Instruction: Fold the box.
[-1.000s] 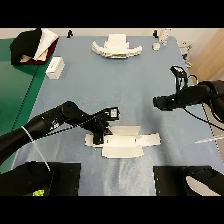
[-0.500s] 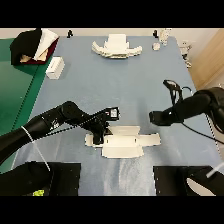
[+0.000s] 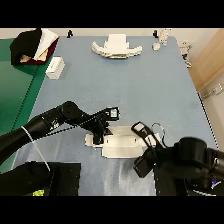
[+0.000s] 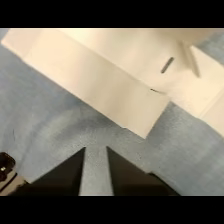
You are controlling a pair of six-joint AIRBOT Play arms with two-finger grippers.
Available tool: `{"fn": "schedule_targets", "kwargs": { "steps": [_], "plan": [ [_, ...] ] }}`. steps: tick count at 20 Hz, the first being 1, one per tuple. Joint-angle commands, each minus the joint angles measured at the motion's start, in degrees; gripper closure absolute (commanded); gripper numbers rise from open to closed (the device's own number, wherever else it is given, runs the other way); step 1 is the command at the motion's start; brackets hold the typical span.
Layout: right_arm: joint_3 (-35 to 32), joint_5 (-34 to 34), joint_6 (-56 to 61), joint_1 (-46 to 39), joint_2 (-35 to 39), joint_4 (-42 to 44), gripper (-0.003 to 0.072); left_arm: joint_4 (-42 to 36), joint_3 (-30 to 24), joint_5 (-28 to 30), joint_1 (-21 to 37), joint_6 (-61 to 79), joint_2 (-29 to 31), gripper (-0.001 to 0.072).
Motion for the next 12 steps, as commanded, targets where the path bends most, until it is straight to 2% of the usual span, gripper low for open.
{"fn": "schedule_targets", "kwargs": {
  "steps": [1,8,12],
  "plan": [
    [-1.60,3.06,0.48,11.96,-2.23,-15.61,0.0080,0.02,-0.02,0.07,0.07,0.00,0.00,0.0697],
    [-1.60,5.64,-1.95,12.31,-12.98,-26.58,0.0080,0.00,-0.02,0.02,0.04,0.00,0.00,0.0697],
    [-1.49,5.68,1.75,12.31,-15.89,-30.29,0.0081,0.00,-0.02,0.02,0.04,0.00,0.00,0.0697]
  ]
}}
